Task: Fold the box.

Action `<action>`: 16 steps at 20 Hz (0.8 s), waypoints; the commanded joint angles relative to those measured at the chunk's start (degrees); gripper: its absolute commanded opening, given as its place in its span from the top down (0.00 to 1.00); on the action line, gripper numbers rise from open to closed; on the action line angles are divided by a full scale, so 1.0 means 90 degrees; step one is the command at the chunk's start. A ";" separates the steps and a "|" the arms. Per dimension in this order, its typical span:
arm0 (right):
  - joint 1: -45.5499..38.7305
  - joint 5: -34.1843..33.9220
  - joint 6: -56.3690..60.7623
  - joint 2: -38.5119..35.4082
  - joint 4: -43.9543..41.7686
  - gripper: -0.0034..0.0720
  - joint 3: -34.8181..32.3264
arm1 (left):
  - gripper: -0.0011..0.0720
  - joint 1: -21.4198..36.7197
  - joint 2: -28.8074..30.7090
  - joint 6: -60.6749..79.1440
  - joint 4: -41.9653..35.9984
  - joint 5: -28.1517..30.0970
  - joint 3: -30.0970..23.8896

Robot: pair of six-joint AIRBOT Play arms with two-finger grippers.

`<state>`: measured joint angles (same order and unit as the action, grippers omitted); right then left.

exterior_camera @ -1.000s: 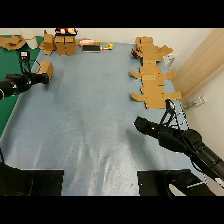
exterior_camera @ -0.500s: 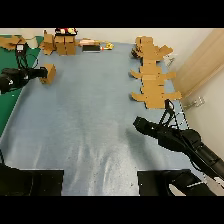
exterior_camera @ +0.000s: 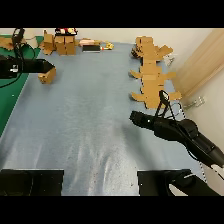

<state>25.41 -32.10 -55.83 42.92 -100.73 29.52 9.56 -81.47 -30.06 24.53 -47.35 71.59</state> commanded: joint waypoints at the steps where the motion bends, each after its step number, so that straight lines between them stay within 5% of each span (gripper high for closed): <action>1: 0.0005 0.0095 -0.0403 0.0551 0.0002 0.95 0.0578 | 0.97 -0.0561 0.0138 -0.0814 0.0107 -0.1797 -0.0153; 7: 0.0005 -0.0068 -0.0401 0.0607 0.0000 0.95 0.0641 | 0.97 -0.1751 0.0491 -0.1209 0.0138 -0.1768 -0.0794; 16: 0.0005 -0.0068 -0.0401 0.0607 0.0000 0.95 0.0641 | 0.97 -0.2176 0.0435 -0.1447 0.0204 -0.1909 -0.1005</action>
<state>25.41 -32.64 -59.42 48.34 -100.71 35.24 -9.37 -77.47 -42.70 26.24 -64.12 62.83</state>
